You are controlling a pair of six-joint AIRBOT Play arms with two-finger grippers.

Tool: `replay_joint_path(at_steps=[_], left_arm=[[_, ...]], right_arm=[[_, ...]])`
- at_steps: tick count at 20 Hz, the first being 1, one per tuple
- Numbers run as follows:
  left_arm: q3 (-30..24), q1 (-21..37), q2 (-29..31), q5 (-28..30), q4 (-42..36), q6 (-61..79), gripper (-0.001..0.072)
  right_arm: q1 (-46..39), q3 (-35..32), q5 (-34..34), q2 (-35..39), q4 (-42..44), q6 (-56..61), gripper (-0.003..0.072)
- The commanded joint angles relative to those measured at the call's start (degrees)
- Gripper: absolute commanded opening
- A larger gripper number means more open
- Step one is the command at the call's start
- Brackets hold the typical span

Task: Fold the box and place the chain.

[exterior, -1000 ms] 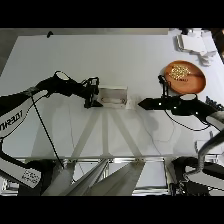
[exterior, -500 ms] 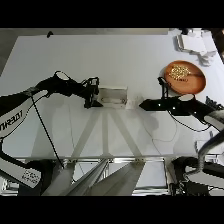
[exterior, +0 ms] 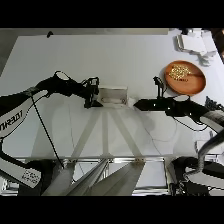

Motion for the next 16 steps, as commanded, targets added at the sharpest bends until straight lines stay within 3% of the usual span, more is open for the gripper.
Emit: replay_joint_path(at_steps=[1,8,16], left_arm=[[0.0,0.0,0.0,0.0,0.0,0.0,0.0213],[0.0,0.0,0.0,0.0,0.0,0.0,0.0213],[0.0,0.0,0.0,0.0,0.0,0.0,0.0213]], right_arm=[[-2.1,0.1,-0.2,2.7,-2.6,1.0,0.0006],[-3.1,0.1,-3.0,2.4,-8.7,7.3,0.0005],[4.9,0.1,-3.9,-1.5,-3.1,7.1,0.0005]])
